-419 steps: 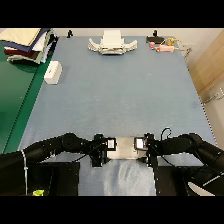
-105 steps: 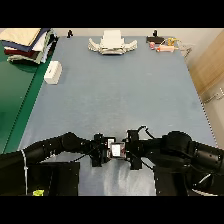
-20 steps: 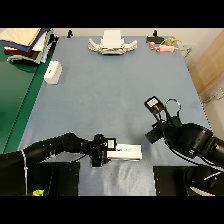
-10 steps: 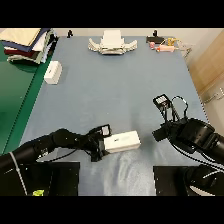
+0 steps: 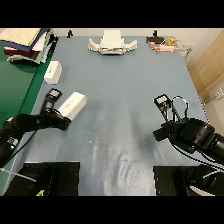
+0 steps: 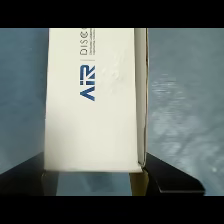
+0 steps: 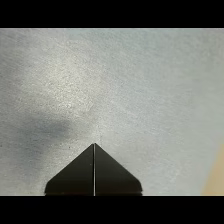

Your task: Fold the box.

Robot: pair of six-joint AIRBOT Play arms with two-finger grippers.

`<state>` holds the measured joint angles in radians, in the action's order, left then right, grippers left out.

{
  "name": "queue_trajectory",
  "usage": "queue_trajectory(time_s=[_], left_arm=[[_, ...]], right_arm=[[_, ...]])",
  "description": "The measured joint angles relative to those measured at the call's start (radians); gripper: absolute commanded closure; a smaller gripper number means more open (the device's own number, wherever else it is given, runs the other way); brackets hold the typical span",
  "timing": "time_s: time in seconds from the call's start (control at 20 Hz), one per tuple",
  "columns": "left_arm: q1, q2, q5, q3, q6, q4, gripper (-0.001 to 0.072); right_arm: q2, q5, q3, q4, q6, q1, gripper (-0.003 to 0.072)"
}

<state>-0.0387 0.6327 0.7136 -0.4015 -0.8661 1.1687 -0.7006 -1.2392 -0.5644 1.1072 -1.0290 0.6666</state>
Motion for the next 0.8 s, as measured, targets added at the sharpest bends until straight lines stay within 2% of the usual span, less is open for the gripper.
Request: queue_trajectory(time_s=[0.15,0.25,0.5,0.8], left_arm=[[0.203,0.088,0.006,-0.055,0.051,0.006,0.0248],[0.276,0.181,-0.012,-0.104,0.081,-0.008,0.0248],[0.340,0.450,-0.092,-0.282,0.114,-0.046,0.0248],[0.352,0.780,-0.166,-0.577,0.140,-0.072,0.0248]], right_arm=[[0.000,0.000,0.000,0.000,0.000,0.000,0.0682],[0.000,0.000,0.000,0.000,0.000,0.000,0.0682],[0.000,0.000,0.000,0.000,0.000,0.000,0.0682],[0.000,0.000,0.000,0.000,0.000,0.000,0.0682]])
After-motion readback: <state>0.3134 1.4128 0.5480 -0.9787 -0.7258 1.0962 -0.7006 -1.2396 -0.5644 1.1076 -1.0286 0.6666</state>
